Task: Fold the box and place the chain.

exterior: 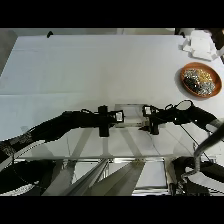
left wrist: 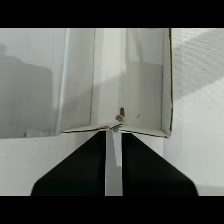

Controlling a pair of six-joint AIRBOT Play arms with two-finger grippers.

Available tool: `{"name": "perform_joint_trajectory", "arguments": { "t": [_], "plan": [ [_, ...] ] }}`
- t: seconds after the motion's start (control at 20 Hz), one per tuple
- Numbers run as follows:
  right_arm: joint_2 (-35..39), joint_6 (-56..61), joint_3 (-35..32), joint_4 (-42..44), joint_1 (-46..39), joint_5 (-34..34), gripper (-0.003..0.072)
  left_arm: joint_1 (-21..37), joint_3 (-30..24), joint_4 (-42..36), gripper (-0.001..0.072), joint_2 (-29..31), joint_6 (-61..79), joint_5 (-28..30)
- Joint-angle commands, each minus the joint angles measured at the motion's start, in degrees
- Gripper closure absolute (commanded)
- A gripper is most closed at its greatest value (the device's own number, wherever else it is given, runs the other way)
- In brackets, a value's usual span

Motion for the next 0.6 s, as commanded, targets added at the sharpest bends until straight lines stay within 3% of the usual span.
{"name": "perform_joint_trajectory", "arguments": {
  "t": [0.0, 0.3, 0.35, 0.4, 0.55],
  "plan": [
    [0.0, 0.02, 0.02, 0.0, 0.04, 0.02, 0.0249, -1.29, 0.02, -0.02, 0.0627, -0.07, 0.02, -3.65],
    [0.0, 0.0, 0.02, 0.02, 0.04, 0.0, 0.0249, -4.66, 0.02, -0.02, 0.0617, -2.29, 0.02, -7.91],
    [0.0, 0.0, 0.0, 0.0, 0.04, 0.02, 0.0249, -4.98, 0.02, -0.02, 0.059, -2.4, 0.02, -7.91],
    [0.0, 0.0, 0.02, 0.0, 0.04, 0.02, 0.0249, -5.05, 0.02, -0.04, 0.0506, -2.51, 0.02, -7.85],
    [0.0, 0.0, 0.02, 0.0, 0.04, 0.02, 0.0249, -5.07, 0.02, -0.02, 0.0495, -2.56, 0.02, -7.82]
  ]
}}
